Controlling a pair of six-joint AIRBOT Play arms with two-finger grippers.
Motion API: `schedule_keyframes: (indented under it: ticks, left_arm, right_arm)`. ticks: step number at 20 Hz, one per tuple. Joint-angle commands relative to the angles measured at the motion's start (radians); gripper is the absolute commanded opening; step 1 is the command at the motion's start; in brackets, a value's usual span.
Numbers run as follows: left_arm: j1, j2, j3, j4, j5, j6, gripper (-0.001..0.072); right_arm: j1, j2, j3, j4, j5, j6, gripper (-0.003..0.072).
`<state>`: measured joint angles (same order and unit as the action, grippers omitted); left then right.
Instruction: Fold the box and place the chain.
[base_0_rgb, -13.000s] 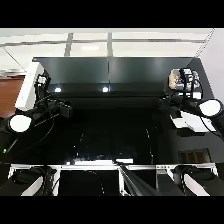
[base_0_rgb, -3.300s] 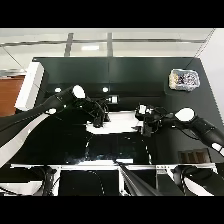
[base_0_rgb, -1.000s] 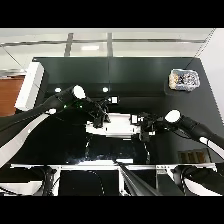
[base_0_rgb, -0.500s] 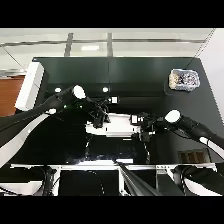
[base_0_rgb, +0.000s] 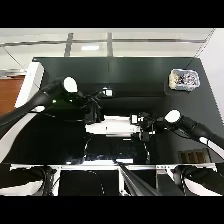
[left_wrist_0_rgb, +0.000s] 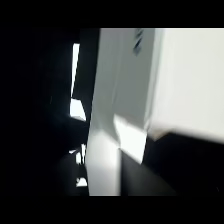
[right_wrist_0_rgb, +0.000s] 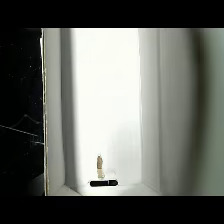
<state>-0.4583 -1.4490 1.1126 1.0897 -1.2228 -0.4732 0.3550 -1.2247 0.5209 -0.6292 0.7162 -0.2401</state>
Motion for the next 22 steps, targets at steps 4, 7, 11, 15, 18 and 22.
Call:
schedule_keyframes:
  ticks: [4, 7, 11, 15, 18, 22]
  left_arm:
    - [0.066, 0.186, -0.033, 0.009, -0.166, -0.267, 0.0022]
    - [0.060, 0.232, -0.189, -0.301, -0.111, -0.313, 0.0022]
    - [0.041, 0.232, -0.367, -0.581, 0.114, -0.122, 0.0023]
    - [0.037, 0.200, -0.397, -0.952, 0.368, 0.225, 0.0024]
    - [0.035, 0.135, -0.342, -0.861, 0.426, 0.283, 0.0023]
    - [0.013, 0.050, -0.267, -0.518, 0.442, 0.071, 0.0023]
  right_arm:
    - [0.000, 0.000, -0.001, 0.000, 0.001, 0.000, 0.0203]
    - [0.000, 0.000, -0.001, 0.000, 0.000, 0.000, 0.0203]
    - [0.000, 0.000, -0.001, 0.000, -0.003, 0.000, 0.0203]
    - [0.000, 0.000, -0.001, 0.000, -0.003, 0.000, 0.0202]
    - [0.000, 0.000, -0.001, 0.000, -0.003, 0.000, 0.0203]
    - [0.000, 0.000, -0.001, 0.000, -0.003, 0.000, 0.0203]
